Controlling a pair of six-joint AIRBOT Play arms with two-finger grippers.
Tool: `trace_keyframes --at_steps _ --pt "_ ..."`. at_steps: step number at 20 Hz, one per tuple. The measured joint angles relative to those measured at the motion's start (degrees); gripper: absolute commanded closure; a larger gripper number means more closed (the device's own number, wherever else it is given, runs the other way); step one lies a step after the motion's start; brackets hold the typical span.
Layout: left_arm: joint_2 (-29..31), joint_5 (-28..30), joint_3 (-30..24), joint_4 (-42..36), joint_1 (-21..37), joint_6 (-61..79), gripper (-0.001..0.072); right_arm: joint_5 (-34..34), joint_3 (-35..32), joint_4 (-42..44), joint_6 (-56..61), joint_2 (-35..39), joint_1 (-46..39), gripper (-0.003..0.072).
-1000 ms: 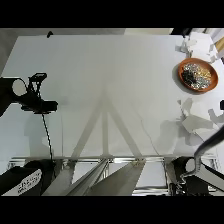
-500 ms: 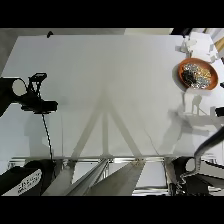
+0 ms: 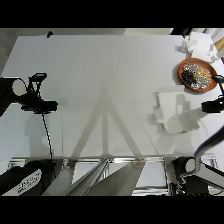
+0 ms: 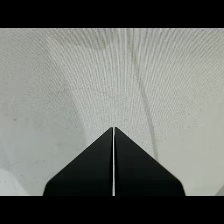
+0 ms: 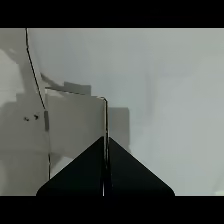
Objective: Fold the box and place the chain.
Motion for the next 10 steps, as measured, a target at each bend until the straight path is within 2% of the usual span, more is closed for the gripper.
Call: trace_keyframes --at_steps 5,10 --pt "0.0 0.0 0.0 0.0 0.0 0.02 0.07 -4.57 -12.68 18.69 -6.36 8.33 9.03 0.0675" --pt "0.0 0.26 0.0 0.0 0.0 0.02 0.07 -12.79 -20.63 25.38 -3.85 11.5 22.47 0.0675"
